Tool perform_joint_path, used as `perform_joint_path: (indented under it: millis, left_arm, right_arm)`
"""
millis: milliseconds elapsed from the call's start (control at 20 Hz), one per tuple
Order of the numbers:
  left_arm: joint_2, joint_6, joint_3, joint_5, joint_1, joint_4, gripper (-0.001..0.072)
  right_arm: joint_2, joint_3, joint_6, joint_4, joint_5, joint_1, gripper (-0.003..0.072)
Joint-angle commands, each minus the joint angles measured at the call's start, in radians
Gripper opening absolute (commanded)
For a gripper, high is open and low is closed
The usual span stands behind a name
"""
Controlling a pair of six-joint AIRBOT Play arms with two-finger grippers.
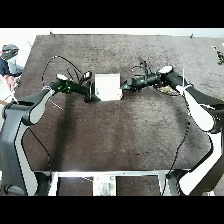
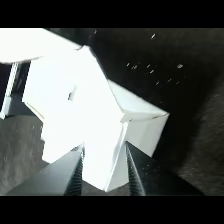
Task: Fold the box and place the chain.
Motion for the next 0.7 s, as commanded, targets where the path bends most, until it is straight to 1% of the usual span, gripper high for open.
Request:
perform_joint_path:
  millis: [0, 50, 100, 250, 300, 400, 450, 500, 650]
  left_arm:
    - [0.001, 0.002, 0.000, 0.000, 0.000, 0.000, 0.0414]
    - [0.001, 0.002, 0.000, -0.001, 0.000, 0.000, 0.0414]
    - [0.001, 0.002, 0.000, -0.001, 0.000, 0.000, 0.0415]
    - [0.001, 0.002, 0.000, -0.001, 0.000, 0.000, 0.0414]
    - [0.001, 0.001, 0.000, -0.001, 0.000, 0.000, 0.0415]
    - [0.001, 0.002, 0.000, -0.001, 0.000, 0.000, 0.0415]
    - [0.001, 0.002, 0.000, -0.001, 0.000, 0.000, 0.0415]
    - [0.001, 0.002, 0.000, -0.001, 0.000, 0.000, 0.0415]
    - [0.001, 0.001, 0.000, -0.001, 0.000, 0.000, 0.0415]
  right_arm:
    - [-0.003, 0.002, 0.021, -0.042, 0.013, 0.026, 0.0538]
    - [-0.004, 0.007, 0.021, -0.051, 0.014, 0.032, 0.0549]
    - [-0.003, 0.019, 0.036, -0.082, 0.008, 0.040, 0.0530]
    - [-0.004, 0.090, 0.176, -0.296, -0.006, 0.077, 0.0529]
    - [-0.004, 0.116, 0.191, -0.332, -0.006, 0.090, 0.0528]
    - [-0.004, 0.159, 0.206, -0.344, -0.005, 0.113, 0.0527]
    - [-0.004, 0.174, 0.228, -0.361, -0.005, 0.125, 0.0444]
    - [-0.004, 0.184, 0.261, -0.394, -0.011, 0.137, 0.0412]
    - [-0.014, 0.200, 0.322, -0.476, -0.018, 0.163, 0.0412]
